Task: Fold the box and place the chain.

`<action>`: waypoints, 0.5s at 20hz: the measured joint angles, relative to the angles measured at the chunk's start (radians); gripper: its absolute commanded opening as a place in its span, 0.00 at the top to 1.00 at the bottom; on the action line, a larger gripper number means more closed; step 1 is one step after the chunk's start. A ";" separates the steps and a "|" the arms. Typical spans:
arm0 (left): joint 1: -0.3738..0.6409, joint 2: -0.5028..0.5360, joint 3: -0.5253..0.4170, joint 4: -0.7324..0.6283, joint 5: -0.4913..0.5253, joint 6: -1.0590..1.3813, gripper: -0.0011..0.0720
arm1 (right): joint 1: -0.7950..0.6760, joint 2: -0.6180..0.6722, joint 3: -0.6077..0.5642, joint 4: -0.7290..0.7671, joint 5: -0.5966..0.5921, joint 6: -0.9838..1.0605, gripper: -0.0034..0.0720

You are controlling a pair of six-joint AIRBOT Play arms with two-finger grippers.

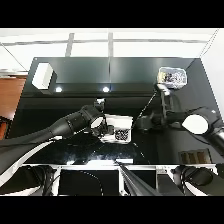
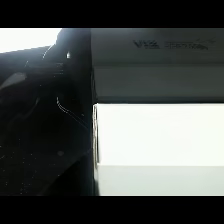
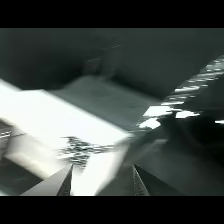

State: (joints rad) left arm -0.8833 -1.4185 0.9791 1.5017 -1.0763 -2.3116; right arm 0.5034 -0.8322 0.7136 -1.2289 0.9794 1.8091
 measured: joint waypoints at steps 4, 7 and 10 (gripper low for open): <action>0.000 0.000 0.000 0.000 0.000 0.000 0.95 | -0.166 0.002 -0.035 -0.337 -0.034 0.116 0.05; 0.000 0.000 0.000 0.000 0.000 0.000 0.95 | -0.289 -0.088 -0.043 -0.417 -0.174 0.190 0.05; 0.000 0.000 0.000 0.000 0.001 0.000 0.95 | -0.371 -0.245 0.020 -0.387 -0.291 0.218 0.05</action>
